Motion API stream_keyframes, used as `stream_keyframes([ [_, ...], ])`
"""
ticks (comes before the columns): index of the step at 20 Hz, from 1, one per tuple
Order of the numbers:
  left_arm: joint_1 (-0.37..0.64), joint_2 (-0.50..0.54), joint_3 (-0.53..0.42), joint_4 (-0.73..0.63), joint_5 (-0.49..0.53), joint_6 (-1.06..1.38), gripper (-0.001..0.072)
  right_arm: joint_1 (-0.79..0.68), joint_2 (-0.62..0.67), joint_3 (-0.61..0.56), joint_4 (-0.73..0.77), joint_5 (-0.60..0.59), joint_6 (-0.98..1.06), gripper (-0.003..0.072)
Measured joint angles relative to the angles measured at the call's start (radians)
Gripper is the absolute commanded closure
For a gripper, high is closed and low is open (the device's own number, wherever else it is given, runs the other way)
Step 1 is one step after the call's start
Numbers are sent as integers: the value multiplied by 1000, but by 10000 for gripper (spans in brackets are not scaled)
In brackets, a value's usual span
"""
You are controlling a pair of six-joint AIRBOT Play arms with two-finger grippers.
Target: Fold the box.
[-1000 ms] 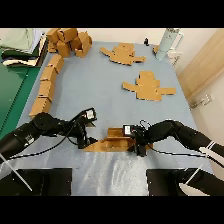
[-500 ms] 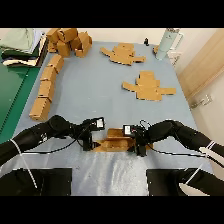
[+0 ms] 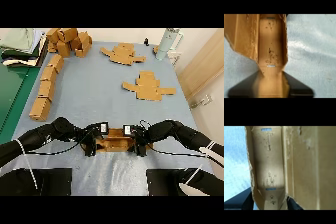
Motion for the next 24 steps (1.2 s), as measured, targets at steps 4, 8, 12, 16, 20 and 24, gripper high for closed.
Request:
stream_keyframes([
  [4, -14, -4, 0, -15, 29, -20, 583, 0, 0, 0, 0, 0, 0, 190],
  [8, -31, -5, 0, -39, 50, -24, 583, 0, 0, 0, 0, 0, 0, 190],
  [12, -58, -15, 0, -82, 64, -20, 580, 0, 0, 0, 0, 0, 0, 190],
  [16, -70, -45, 0, -115, 75, -15, 167, 0, 0, 0, 0, 0, 0, 190],
  [20, -73, -57, 0, -125, 79, -13, 119, -1, 0, 0, -1, 0, 0, 190],
  [24, -74, -60, 0, -129, 76, -13, 197, -1, 0, 0, -1, 0, 0, 190],
])
